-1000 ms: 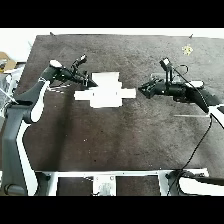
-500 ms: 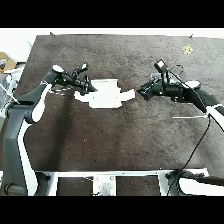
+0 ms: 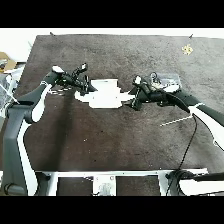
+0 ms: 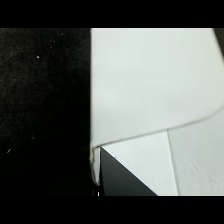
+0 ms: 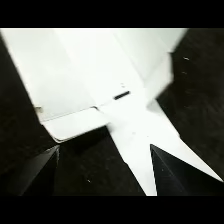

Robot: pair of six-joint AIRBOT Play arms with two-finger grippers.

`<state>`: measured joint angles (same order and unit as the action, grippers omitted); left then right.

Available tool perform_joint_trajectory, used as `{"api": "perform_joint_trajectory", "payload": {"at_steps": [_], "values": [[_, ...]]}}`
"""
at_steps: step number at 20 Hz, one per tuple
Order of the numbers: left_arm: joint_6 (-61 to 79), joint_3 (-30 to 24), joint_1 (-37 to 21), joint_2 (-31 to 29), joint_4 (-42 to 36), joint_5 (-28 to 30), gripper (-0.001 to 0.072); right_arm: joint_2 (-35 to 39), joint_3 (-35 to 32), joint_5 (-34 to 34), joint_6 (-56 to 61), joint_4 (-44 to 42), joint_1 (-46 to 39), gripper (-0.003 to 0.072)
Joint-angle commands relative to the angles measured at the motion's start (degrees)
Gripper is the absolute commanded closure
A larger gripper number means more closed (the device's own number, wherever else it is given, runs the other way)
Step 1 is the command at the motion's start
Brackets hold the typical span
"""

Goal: Fold the box and place the chain.

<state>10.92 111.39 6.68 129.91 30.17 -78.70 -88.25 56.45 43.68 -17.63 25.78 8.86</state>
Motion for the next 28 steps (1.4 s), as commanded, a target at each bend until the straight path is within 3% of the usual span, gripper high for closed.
{"api": "perform_joint_trajectory", "payload": {"at_steps": [1, 6, 9, 13, 18, 22, 28], "values": [[0.07, -0.02, 0.04, 0.04, 0.44, 0.26, 0.0698, -3.34, 1.70, 0.59, -6.84, 0.70, 3.06, 0.0051], [0.07, -0.02, 0.04, 0.02, 0.39, 0.26, 0.0698, -7.65, 7.82, 1.46, -6.32, 10.78, 7.50, 0.0046], [0.07, -0.02, 0.04, 0.04, 0.24, 0.24, 0.0698, -9.42, 8.31, 1.27, -6.43, 11.21, 8.20, 0.0021], [0.07, -0.02, 0.04, 0.02, 0.22, 0.26, 0.0698, -9.44, 9.25, -6.78, -5.03, 10.80, 9.14, 0.0023], [0.07, -0.02, 0.04, 0.02, 0.22, 0.26, 0.0698, -9.40, 14.32, -5.62, 0.96, 10.88, 6.67, 0.0051], [0.07, -0.02, 0.04, 0.02, 0.22, 0.26, 0.0698, -9.77, 17.75, -0.11, 1.03, 8.68, 4.28, 0.0051], [0.07, -0.02, 0.04, 0.02, 0.22, 0.26, 0.0698, -17.00, 26.58, 10.19, 5.38, 8.70, 2.10, 0.0027]]}}
